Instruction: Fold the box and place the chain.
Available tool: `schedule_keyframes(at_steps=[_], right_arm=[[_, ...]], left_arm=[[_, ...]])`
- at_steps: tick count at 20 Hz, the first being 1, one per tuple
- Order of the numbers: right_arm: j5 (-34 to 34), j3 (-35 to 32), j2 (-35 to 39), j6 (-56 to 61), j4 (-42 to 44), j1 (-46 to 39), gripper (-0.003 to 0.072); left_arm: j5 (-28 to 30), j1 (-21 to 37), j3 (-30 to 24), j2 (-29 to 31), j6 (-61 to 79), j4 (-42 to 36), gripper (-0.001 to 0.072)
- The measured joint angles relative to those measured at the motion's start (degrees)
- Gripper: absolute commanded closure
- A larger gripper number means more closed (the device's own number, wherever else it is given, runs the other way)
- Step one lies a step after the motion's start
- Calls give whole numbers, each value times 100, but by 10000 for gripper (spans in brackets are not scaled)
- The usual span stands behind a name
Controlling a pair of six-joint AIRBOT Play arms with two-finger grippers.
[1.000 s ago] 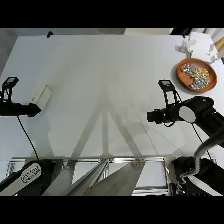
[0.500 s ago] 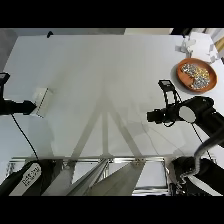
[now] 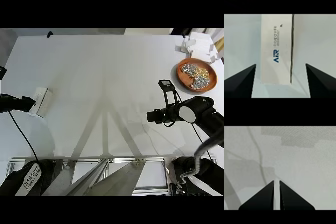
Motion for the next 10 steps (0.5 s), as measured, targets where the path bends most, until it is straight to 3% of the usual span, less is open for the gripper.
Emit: schedule_keyframes(at_steps=[10], right_arm=[[0, 0, 0, 0, 2, 0, 598]], left_arm=[[116, -81, 0, 26, 0, 9, 17]])
